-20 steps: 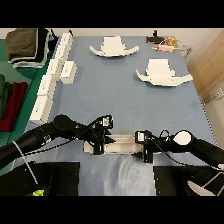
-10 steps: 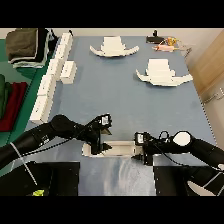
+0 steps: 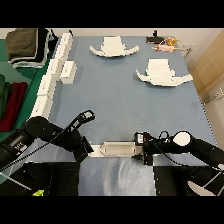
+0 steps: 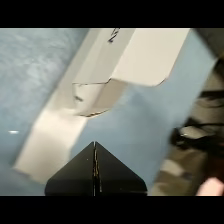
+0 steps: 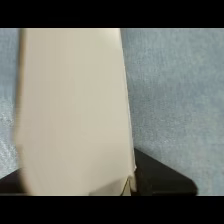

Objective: Fold the box.

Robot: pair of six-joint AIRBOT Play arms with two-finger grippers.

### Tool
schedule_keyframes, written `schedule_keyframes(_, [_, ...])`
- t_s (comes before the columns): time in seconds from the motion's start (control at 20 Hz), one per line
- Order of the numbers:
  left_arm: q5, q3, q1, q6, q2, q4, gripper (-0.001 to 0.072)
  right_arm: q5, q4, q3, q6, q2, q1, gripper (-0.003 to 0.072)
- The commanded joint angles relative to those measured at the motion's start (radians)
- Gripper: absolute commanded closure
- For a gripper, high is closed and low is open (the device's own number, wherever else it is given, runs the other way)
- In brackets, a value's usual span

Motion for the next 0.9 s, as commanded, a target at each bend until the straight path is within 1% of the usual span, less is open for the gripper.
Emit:
schedule_keyframes(0.0, [0.039, 0.002, -0.075, -0.235, -0.032, -0.237, 0.0694, -0.002, 0.000, 0.001, 0.000, 0.001, -0.001, 0.0250])
schedule_keyframes(0.1, [0.157, 0.037, -0.132, -0.260, -0.134, -0.325, 0.0694, -0.002, 0.000, 0.001, 0.000, 0.001, -0.001, 0.0250])
schedule_keyframes(0.15, [0.201, 0.067, -0.140, -0.259, -0.190, -0.362, 0.0694, -0.002, 0.000, 0.001, 0.000, 0.001, -0.001, 0.0250])
schedule_keyframes(0.25, [0.293, 0.137, -0.133, -0.259, -0.297, -0.407, 0.0694, -0.002, 0.000, 0.001, 0.000, 0.001, -0.001, 0.0250])
schedule_keyframes(0.35, [0.344, 0.190, -0.101, -0.260, -0.375, -0.409, 0.0694, -0.002, 0.000, 0.001, 0.000, 0.001, -0.001, 0.0250])
schedule_keyframes(0.45, [0.356, 0.210, -0.046, -0.261, -0.431, -0.437, 0.0694, -0.002, 0.000, 0.001, 0.000, 0.001, -0.001, 0.0250])
schedule_keyframes(0.5, [0.351, 0.209, -0.021, -0.272, -0.457, -0.453, 0.0694, -0.001, 0.000, 0.001, 0.000, 0.001, -0.001, 0.0250])
schedule_keyframes(0.6, [0.321, 0.209, 0.007, -0.307, -0.515, -0.440, 0.0694, -0.001, 0.000, 0.001, 0.000, 0.001, -0.001, 0.0250])
schedule_keyframes(0.75, [0.277, 0.208, -0.009, -0.343, -0.609, -0.432, 0.0694, -0.002, 0.000, 0.001, 0.000, 0.001, -0.001, 0.0250])
schedule_keyframes(0.85, [0.275, 0.208, -0.029, -0.355, -0.661, -0.433, 0.0694, -0.002, 0.000, 0.001, 0.000, 0.001, -0.001, 0.0250])
